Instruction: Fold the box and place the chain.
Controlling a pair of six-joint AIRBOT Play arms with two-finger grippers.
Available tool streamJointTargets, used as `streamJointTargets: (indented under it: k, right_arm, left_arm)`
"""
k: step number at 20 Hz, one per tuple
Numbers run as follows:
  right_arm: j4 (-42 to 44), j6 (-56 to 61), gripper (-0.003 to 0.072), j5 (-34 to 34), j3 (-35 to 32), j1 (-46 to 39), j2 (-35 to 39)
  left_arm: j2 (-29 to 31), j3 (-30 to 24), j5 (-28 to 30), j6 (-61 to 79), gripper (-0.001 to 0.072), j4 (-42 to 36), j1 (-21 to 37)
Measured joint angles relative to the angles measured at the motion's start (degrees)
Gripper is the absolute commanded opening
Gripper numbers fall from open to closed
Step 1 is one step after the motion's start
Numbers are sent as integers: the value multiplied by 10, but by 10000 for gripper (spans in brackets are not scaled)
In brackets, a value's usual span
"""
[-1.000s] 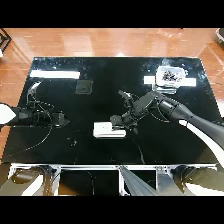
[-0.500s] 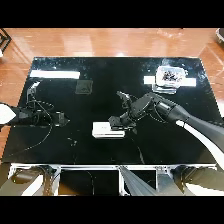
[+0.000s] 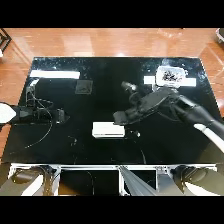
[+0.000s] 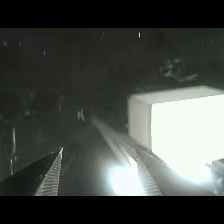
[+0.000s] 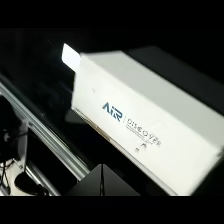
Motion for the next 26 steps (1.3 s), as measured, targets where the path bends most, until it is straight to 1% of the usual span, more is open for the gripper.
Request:
streamJointTargets:
  k: [2, 3, 4, 6, 10, 12, 14, 16, 18, 22, 26]
  right_arm:
    - [-30, -10, 15, -34, 0, -45, 40]
    - [-56, -13, 16, -54, -1, -69, 57]
    - [-85, -15, 16, -70, -5, -95, 75]
    - [-134, -15, 17, -101, -20, -142, 103]
    - [-183, -16, 17, -134, -65, -204, 131]
    - [-189, -16, 17, -136, -85, -216, 136]
    - [-194, -15, 17, -134, -99, -222, 139]
    - [-196, -14, 17, -130, -106, -226, 141]
    - [-198, -13, 17, -124, -110, -227, 141]
    - [-200, -13, 16, -114, -113, -229, 142]
    - [-200, -13, 16, -109, -113, -229, 142]
  left_arm:
    - [-20, 9, 8, 44, 559, -22, 0]
    - [-35, 16, 10, 94, 564, -45, -3]
    - [-52, 25, 7, 153, 636, -66, -9]
    - [-91, 44, 2, 284, 637, -110, -35]
    - [-158, 76, 8, 506, 638, -146, -133]
    - [-182, 83, 39, 583, 637, -137, -193]
    - [-200, 87, 74, 645, 637, -112, -248]
    - [-212, 88, 106, 679, 635, -95, -280]
    - [-226, 89, 127, 699, 635, -87, -298]
    - [-245, 90, 139, 718, 634, -85, -312]
    - [-245, 90, 135, 717, 634, -87, -316]
